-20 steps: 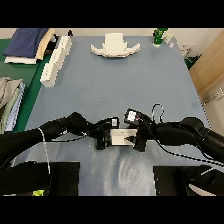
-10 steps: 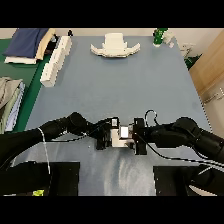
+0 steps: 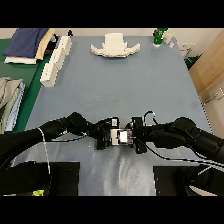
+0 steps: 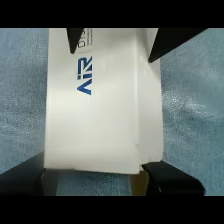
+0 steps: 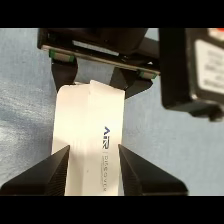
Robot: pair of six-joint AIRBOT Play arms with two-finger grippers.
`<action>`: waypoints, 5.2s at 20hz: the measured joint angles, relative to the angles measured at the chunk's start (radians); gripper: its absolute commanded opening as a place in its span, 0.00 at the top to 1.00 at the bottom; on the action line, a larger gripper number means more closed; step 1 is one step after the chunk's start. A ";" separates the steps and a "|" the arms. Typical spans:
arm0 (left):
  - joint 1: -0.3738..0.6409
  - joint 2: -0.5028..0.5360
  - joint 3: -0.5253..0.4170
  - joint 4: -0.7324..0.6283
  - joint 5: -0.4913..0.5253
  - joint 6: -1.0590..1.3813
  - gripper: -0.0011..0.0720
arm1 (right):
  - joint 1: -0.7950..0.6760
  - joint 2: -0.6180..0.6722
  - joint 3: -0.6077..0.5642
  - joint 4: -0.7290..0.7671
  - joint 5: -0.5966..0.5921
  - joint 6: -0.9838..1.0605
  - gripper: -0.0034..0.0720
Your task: Fold the box.
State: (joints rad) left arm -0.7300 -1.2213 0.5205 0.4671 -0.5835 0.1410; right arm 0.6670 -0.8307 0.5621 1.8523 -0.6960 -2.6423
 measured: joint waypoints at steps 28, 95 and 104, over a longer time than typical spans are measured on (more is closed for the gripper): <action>0.000 0.000 0.000 0.000 0.001 0.002 0.42 | 0.002 -0.031 0.025 -0.049 0.058 -0.003 0.31; 0.000 0.000 0.000 0.001 0.000 0.002 0.42 | 0.099 0.090 -0.393 0.319 0.581 0.785 0.95; 0.000 0.000 0.000 -0.001 0.000 -0.001 0.42 | 0.099 0.147 -0.394 0.306 0.555 0.785 0.95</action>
State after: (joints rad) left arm -0.7300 -1.2217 0.5201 0.4664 -0.5838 0.1402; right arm 0.7662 -0.6834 0.1677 2.1582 -0.1410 -1.8576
